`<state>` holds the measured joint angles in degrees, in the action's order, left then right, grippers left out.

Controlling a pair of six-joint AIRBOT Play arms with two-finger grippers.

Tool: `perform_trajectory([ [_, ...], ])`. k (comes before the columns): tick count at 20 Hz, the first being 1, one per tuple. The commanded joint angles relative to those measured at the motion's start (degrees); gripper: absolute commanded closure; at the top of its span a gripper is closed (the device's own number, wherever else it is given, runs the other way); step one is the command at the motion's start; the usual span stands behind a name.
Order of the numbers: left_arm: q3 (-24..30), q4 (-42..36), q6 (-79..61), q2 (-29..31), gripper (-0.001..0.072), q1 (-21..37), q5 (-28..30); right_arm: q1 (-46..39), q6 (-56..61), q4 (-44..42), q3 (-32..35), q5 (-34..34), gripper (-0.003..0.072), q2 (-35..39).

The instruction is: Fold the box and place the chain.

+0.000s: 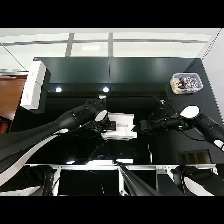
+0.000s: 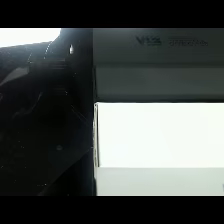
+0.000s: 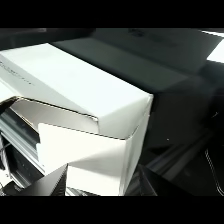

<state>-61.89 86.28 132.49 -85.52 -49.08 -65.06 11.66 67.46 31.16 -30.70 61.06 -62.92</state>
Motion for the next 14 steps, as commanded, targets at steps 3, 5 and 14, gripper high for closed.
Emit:
perform_trajectory([
  [3,0.0,0.0,0.0,0.0,0.0682,0.0,0.0,3.3,2.7,-1.2,-0.1,-4.0,0.0203,0.0],
  [5,0.0,0.0,0.0,0.0,0.0682,0.0,0.0,4.7,3.1,-1.4,-0.1,-5.0,0.0203,0.0],
  [14,0.0,0.0,0.0,0.0,0.0682,0.0,0.0,10.6,11.4,3.2,-0.3,-12.9,0.0204,0.0],
])
